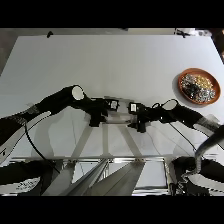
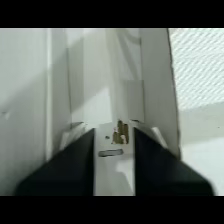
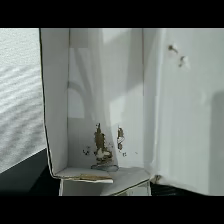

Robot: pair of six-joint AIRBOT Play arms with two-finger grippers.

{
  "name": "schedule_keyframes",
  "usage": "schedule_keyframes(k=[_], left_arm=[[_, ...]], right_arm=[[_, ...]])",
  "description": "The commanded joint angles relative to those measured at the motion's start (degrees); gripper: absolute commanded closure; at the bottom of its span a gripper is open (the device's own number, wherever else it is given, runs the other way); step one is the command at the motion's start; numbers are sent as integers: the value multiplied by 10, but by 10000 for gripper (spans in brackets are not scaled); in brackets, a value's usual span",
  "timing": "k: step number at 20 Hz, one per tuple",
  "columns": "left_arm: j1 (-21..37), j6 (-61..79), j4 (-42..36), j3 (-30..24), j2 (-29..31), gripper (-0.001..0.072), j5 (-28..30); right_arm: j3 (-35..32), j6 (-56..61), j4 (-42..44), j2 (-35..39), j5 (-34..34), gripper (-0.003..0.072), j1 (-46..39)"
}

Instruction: Fold the box and place the chain.

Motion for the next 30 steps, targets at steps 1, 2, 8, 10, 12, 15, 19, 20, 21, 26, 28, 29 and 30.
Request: schedule_keyframes(k=[1,2,8,10,12,15,19,20,21,26,28,29,30], left_arm=[[6,-40,2,0,3,629,-12],[13,-50,5,0,7,708,-22],[69,-215,32,-64,106,706,-30],[102,-243,23,-108,160,706,-16],[144,-288,-12,-149,220,706,-13],[210,-357,-34,-183,290,707,-12],[296,-549,-10,-191,318,707,-12],[309,-586,9,-191,311,707,-12],[316,-602,24,-191,300,707,-12],[260,-603,30,-191,202,707,5],[228,-603,17,-191,158,707,26],[216,-603,7,-191,140,707,36],[205,-600,0,-191,130,707,45]], right_arm=[[1,1,1,0,0,241,0],[1,1,1,0,0,241,0],[1,1,1,0,0,241,0],[1,1,1,0,0,241,0],[1,1,1,0,0,241,0],[1,1,1,0,0,241,0],[1,1,1,0,0,241,0],[1,1,1,0,0,241,0],[1,1,1,0,0,241,0],[1,1,1,0,0,241,0],[1,1,1,0,0,241,0],[1,1,1,0,0,241,0],[1,1,1,0,0,241,0]])
